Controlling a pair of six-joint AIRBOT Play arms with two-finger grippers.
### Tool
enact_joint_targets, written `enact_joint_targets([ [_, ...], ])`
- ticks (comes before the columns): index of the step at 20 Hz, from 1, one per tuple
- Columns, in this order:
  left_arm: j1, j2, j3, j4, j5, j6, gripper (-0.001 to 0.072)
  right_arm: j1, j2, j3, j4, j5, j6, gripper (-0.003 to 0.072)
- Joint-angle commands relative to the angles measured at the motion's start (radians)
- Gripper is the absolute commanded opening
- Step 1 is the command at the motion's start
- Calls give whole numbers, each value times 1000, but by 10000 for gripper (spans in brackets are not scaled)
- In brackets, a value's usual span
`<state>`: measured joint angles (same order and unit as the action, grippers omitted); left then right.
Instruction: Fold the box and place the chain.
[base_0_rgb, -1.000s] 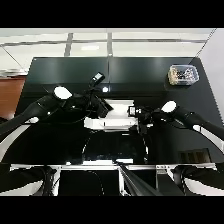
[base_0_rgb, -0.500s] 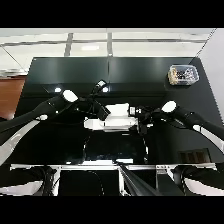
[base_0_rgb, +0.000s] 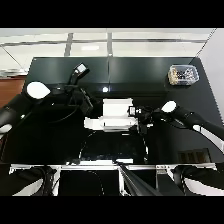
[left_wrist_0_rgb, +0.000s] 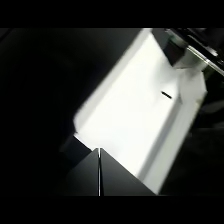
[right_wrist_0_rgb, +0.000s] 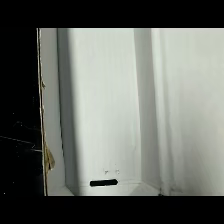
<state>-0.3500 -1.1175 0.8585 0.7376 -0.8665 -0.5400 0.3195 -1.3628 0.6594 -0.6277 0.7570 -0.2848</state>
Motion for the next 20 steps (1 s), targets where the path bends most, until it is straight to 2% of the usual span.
enact_joint_targets([
  [1,-1,84,-98,20,-40,160,27,0,-1,0,-1,6,0,417],
  [2,-4,73,-129,21,-39,257,29,0,-1,0,0,6,0,418],
  [3,-8,60,-154,24,-27,347,102,0,-1,0,-1,5,0,418],
  [5,-23,26,-186,45,49,484,720,0,-1,0,0,6,0,418],
  [11,-120,-90,-184,150,172,589,715,0,-1,0,0,6,0,417],
  [17,-176,-139,-182,132,185,579,709,0,-1,0,0,6,0,418],
  [18,-182,-139,-182,125,182,572,672,0,-1,0,0,5,0,417],
  [19,-182,-139,-182,119,180,567,550,0,-1,0,0,6,0,417],
  [20,-182,-139,-179,109,183,566,347,0,-1,0,0,6,0,417],
])
